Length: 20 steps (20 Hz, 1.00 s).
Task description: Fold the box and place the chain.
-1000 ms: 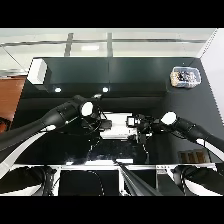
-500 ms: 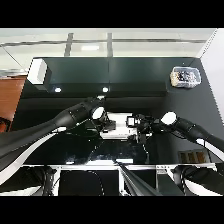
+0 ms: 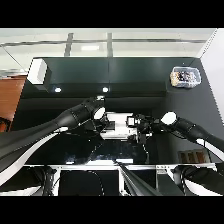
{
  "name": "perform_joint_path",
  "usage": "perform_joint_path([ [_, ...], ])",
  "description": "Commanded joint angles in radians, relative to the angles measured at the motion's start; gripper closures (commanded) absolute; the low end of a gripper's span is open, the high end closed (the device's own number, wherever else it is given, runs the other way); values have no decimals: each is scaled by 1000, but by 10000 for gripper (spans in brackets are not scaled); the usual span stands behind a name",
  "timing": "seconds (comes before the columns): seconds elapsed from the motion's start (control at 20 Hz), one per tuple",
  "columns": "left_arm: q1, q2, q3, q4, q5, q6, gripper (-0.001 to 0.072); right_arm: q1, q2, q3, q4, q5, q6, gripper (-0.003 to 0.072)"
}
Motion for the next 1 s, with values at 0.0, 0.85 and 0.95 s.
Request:
perform_joint_path([
  [0.0, 0, 0, 2, -6, -2, -9, 327, 0, 0, 0, 0, 0, 0, 496],
  [0.85, 0, 0, 1, -6, 0, -4, 686, 0, 0, 0, 1, 0, 0, 496],
  [0.95, 0, 0, 1, -6, 0, -5, 687, 0, 0, 0, 4, 0, -1, 496],
])
